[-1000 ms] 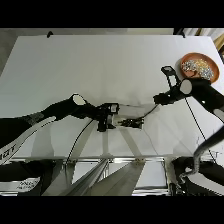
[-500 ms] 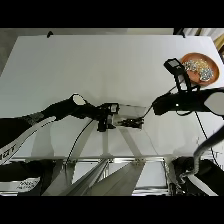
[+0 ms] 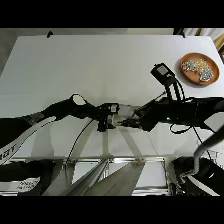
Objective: Fold the box and place the chain.
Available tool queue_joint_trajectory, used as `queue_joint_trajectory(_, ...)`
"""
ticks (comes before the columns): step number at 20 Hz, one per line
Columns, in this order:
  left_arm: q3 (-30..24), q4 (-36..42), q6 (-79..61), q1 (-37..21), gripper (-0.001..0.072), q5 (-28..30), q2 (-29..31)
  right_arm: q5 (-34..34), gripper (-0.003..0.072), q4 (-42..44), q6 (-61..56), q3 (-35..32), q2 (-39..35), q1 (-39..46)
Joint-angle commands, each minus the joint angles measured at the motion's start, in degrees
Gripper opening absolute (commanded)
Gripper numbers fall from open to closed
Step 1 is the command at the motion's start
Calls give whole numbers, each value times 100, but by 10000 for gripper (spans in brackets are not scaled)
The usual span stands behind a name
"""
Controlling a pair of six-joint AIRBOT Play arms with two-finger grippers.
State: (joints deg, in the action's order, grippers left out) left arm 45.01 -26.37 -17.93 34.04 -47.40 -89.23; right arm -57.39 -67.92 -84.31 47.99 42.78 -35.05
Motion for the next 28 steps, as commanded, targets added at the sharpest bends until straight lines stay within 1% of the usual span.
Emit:
queue_joint_trajectory(1,-2,-2,-2,0,273,0,2,127,15,17,-96,0,177,-144)
queue_joint_trajectory(4,-2,-2,-2,0,273,2,2,52,17,24,-96,-4,717,-144)
queue_joint_trajectory(5,-2,-2,-2,0,273,0,2,13,36,24,-96,-2,925,-144)
queue_joint_trajectory(6,-2,-2,-2,0,273,0,2,-35,123,26,-96,-4,1115,-144)
queue_joint_trajectory(7,-2,-2,-2,0,273,0,2,-70,190,52,-96,-2,1226,-144)
queue_joint_trajectory(8,-2,-2,-2,0,273,0,2,-87,207,146,-68,-2,1248,-144)
queue_joint_trajectory(11,-2,-2,-2,0,273,0,2,-87,207,166,81,44,1058,-142)
queue_joint_trajectory(13,-2,-2,-2,0,273,0,2,-177,219,-195,-66,129,791,-107)
queue_joint_trajectory(14,-2,-2,0,0,273,0,2,-269,286,-350,-249,181,645,-24)
queue_joint_trajectory(15,-2,-2,-2,0,273,0,2,-387,303,-514,-341,240,472,111)
queue_joint_trajectory(19,-2,-2,-2,0,273,0,2,-614,301,-1099,-599,354,-35,977)
queue_joint_trajectory(22,-2,-2,-2,0,273,0,2,-584,294,-1419,-590,350,44,1692)
queue_joint_trajectory(24,-2,-2,0,0,273,0,2,-345,289,-1624,-588,350,339,2100)
queue_joint_trajectory(25,-2,-2,-2,0,273,0,2,-197,271,-1665,-577,350,586,2304)
queue_joint_trajectory(26,-2,-2,-2,0,273,0,2,-68,258,-1679,-544,350,874,2476)
queue_joint_trajectory(28,-2,-2,-2,0,273,0,2,42,259,-1672,-522,356,1574,2741)
